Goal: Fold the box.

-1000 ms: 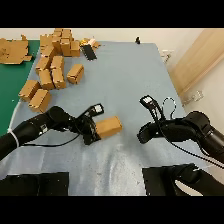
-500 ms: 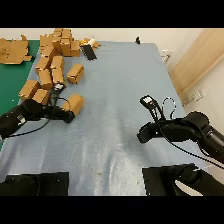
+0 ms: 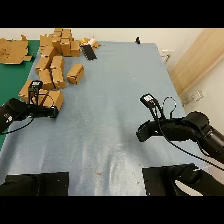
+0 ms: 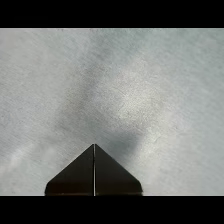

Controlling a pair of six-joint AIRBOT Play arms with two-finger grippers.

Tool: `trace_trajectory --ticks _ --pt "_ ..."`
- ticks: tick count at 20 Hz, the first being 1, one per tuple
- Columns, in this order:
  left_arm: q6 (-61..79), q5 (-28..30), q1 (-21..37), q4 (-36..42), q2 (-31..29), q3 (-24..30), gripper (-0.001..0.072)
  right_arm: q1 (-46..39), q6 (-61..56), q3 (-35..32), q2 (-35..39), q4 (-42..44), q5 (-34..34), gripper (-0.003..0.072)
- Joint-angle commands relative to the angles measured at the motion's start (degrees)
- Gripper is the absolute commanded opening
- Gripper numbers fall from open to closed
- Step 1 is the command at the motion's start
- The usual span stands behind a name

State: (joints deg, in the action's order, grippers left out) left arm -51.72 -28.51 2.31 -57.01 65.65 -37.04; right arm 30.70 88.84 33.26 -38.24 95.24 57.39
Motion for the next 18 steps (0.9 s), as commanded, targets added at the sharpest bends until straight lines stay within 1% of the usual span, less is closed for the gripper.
trace_trajectory --ticks 1,6,14,15,16,17,18 --pt "-0.9 1.4 0.8 -1.3 0.6 0.0 0.0408 0.0 0.0 0.0 0.0 1.6 -0.5 0.0003" --pt "-0.6 1.6 0.8 -1.5 0.7 0.0 0.0409 0.0 0.0 0.0 0.0 1.7 -0.5 0.0003" --pt "-0.6 1.9 0.8 -3.0 3.4 0.0 0.0410 0.0 0.0 0.0 0.0 2.8 -0.5 0.0003" --pt "-0.7 1.5 0.8 -3.0 3.8 0.0 0.0442 0.0 0.0 0.0 0.0 2.8 -0.5 0.0003" --pt "-0.7 1.3 0.8 -3.0 4.1 0.0 0.0627 0.0 0.0 0.0 0.0 2.8 -0.5 0.0003" --pt "-0.7 1.2 0.8 -3.0 4.3 0.0 0.0694 0.0 0.0 0.0 0.0 2.8 -0.6 0.0003" --pt "-0.7 0.7 0.8 -3.3 4.3 0.0 0.0695 0.0 0.0 0.0 0.0 2.7 -0.6 0.0003"
